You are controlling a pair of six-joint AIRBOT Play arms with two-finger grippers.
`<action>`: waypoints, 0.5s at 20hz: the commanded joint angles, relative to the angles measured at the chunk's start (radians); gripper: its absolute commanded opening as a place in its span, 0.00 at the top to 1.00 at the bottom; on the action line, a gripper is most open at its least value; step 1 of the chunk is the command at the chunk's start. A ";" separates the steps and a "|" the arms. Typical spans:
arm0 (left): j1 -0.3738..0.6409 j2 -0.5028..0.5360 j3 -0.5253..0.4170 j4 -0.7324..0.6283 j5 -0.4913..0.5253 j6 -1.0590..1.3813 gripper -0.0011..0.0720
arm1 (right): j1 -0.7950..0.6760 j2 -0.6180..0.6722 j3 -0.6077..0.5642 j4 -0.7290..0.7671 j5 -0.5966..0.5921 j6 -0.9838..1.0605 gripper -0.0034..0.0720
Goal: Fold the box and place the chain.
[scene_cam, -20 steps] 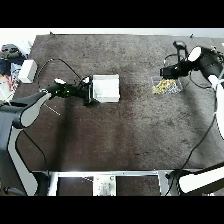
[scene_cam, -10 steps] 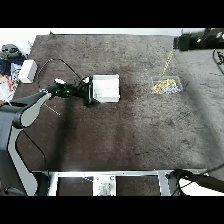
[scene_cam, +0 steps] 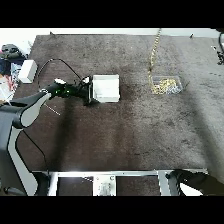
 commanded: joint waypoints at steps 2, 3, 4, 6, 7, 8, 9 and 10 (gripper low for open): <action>0.001 0.000 0.001 0.000 0.000 0.000 0.51 | 0.117 -0.061 -0.001 0.017 -0.009 -0.003 0.94; 0.001 0.000 0.001 0.000 0.000 0.000 0.51 | 0.134 -0.083 -0.001 0.027 0.000 -0.003 0.94; 0.001 -0.001 0.001 0.000 0.000 0.000 0.51 | 0.150 -0.111 -0.001 0.028 0.013 -0.003 0.94; 0.001 0.000 0.001 0.000 0.000 0.000 0.51 | 0.175 -0.169 -0.001 0.027 0.026 -0.004 0.94; 0.001 0.000 0.001 0.000 0.000 0.000 0.51 | 0.180 -0.193 -0.001 0.019 0.015 -0.004 0.94; 0.001 0.000 0.001 0.000 0.000 0.000 0.51 | 0.179 -0.208 -0.001 0.020 -0.019 -0.003 0.94; 0.001 0.000 0.001 0.000 0.000 0.000 0.51 | 0.179 -0.215 0.000 0.020 -0.060 -0.004 0.94; 0.001 -0.001 0.001 0.000 0.000 0.000 0.51 | 0.179 -0.215 0.000 0.020 -0.109 -0.004 0.94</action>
